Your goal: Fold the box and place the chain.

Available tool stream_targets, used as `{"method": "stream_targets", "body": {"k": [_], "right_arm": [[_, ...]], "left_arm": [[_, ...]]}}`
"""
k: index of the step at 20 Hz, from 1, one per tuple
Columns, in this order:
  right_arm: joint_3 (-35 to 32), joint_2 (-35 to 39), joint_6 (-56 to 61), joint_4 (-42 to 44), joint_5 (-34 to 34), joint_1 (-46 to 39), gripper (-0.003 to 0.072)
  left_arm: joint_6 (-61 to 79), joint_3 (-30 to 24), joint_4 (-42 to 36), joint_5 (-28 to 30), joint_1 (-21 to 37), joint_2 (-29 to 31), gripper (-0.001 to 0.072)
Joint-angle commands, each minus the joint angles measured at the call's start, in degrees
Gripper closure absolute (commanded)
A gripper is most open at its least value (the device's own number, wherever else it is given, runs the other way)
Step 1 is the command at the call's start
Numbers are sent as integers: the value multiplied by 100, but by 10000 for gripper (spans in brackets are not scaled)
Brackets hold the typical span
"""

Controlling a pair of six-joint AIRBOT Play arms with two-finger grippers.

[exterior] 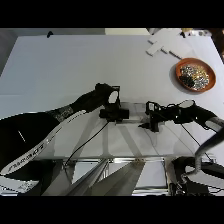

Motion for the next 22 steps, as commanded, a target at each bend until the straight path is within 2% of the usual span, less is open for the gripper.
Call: {"method": "stream_targets", "body": {"k": [1,4,11,12,13,16,17,22], "right_arm": [[-2,-2,0,0,2,0,224],[-2,-2,0,0,-2,0,224],[-2,-2,0,0,2,0,224],[-2,-2,0,0,0,0,224],[-2,-2,0,0,0,0,224],[-2,-2,0,0,0,0,224],[-2,-2,0,0,0,0,224],[-2,-2,0,0,0,0,224]], "left_arm": [[-63,341,264,-258,-66,-133,488],[-160,560,234,-485,-151,-337,487],[-376,573,614,-603,-339,-452,509],[-466,573,643,-636,-337,-452,528],[-474,573,645,-667,-332,-452,601],[-470,573,614,-737,-293,-452,688],[-468,573,553,-765,-256,-450,705],[-424,573,380,-859,-144,-439,700]]}}
